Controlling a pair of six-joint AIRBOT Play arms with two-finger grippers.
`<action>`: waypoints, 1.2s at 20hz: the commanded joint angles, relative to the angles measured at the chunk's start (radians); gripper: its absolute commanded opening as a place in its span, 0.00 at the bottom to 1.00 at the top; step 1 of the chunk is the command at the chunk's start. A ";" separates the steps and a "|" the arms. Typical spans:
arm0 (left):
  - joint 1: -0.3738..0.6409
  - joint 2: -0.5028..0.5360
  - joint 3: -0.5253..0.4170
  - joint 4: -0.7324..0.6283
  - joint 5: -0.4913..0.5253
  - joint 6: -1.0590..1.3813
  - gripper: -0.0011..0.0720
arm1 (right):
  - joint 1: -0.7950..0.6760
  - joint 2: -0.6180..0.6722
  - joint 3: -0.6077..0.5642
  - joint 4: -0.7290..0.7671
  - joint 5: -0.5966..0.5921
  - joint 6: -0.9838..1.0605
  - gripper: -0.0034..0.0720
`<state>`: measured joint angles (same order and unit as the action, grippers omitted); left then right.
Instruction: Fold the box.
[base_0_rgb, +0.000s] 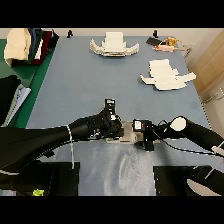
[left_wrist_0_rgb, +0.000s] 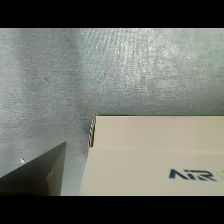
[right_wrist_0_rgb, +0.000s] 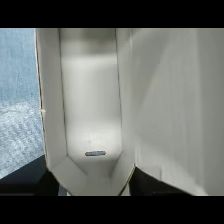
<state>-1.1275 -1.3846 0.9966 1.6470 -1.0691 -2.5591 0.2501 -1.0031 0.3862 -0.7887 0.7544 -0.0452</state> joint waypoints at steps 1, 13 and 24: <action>0.001 0.005 0.016 -0.001 -0.060 -0.004 0.74 | 0.000 0.001 0.001 0.000 0.000 0.000 0.71; 0.036 0.237 0.087 0.007 -0.446 0.110 0.11 | 0.000 0.001 0.001 0.000 0.000 0.000 0.71; 0.220 0.246 0.076 -0.303 -0.314 1.088 0.04 | 0.000 0.001 0.001 0.000 0.000 0.000 0.71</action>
<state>-0.9447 -1.1412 1.0779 1.3964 -1.4399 -1.8088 0.2501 -1.0031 0.3862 -0.7887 0.7540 -0.0456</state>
